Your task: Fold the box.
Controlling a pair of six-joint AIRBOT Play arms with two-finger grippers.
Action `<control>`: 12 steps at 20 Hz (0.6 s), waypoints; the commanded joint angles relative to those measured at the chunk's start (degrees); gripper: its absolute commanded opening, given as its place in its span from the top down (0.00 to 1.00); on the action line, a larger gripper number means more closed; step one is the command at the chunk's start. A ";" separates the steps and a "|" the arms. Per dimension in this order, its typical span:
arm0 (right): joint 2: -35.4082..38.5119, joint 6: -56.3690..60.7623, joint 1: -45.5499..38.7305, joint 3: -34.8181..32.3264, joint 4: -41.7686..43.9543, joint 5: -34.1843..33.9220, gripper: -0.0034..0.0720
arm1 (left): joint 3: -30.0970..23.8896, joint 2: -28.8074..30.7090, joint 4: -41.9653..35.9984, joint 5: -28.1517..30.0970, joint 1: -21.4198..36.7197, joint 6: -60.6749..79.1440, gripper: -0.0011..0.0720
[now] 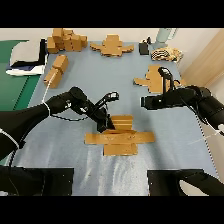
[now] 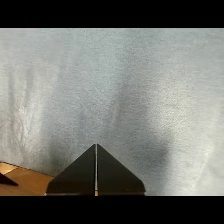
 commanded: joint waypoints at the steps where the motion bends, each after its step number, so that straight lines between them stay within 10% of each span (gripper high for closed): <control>1: 0.02 -0.02 0.04 -0.04 -0.22 0.04 0.95 | 0.02 -0.39 0.09 0.42 0.04 0.22 0.97; 7: 0.26 0.07 0.04 -0.04 -0.87 -3.69 0.95 | 0.04 -0.39 0.00 0.85 0.02 0.17 0.97; 12: 5.55 2.38 6.43 -0.85 -4.11 -25.03 0.95 | 0.04 -0.39 0.00 0.83 0.00 0.17 0.97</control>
